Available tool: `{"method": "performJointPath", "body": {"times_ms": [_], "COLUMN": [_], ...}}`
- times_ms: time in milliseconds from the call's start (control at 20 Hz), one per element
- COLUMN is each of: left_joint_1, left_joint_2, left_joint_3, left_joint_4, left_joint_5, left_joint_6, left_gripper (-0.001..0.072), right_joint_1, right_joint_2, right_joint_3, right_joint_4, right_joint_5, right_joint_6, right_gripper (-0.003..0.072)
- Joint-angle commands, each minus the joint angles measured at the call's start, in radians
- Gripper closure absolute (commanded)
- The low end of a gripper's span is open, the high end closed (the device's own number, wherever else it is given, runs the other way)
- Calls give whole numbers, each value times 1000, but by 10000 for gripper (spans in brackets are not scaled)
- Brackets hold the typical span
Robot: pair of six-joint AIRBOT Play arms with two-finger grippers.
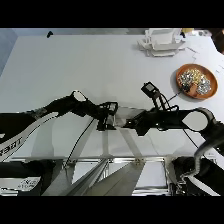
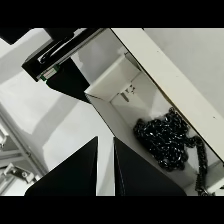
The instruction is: Fold the box and place the chain.
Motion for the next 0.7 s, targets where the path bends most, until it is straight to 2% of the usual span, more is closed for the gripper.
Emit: {"method": "performJointPath", "body": {"times_ms": [0, 150, 350, 500, 650], "left_joint_1": [1, 1, 1, 1, 1], "left_joint_2": [0, 0, 0, 0, 0], "left_joint_3": [0, 0, 1, 0, 0], "left_joint_4": [0, 0, 0, 0, 0], "left_joint_5": [0, 0, 0, 0, 0], "left_joint_6": [0, 0, 0, 0, 0], "left_gripper": [627, 627, 627, 627, 627], "right_joint_1": [9, -99, -320, -409, -411], "right_joint_2": [3, 87, 143, 98, 1], "right_joint_3": [17, 100, 174, 173, 158], "right_joint_4": [-7, -36, -256, -497, -557], "right_joint_5": [-18, -19, -53, -47, -61], "right_joint_6": [0, 4, 113, 251, 288], "right_gripper": [562, 567, 578, 589, 587]}}
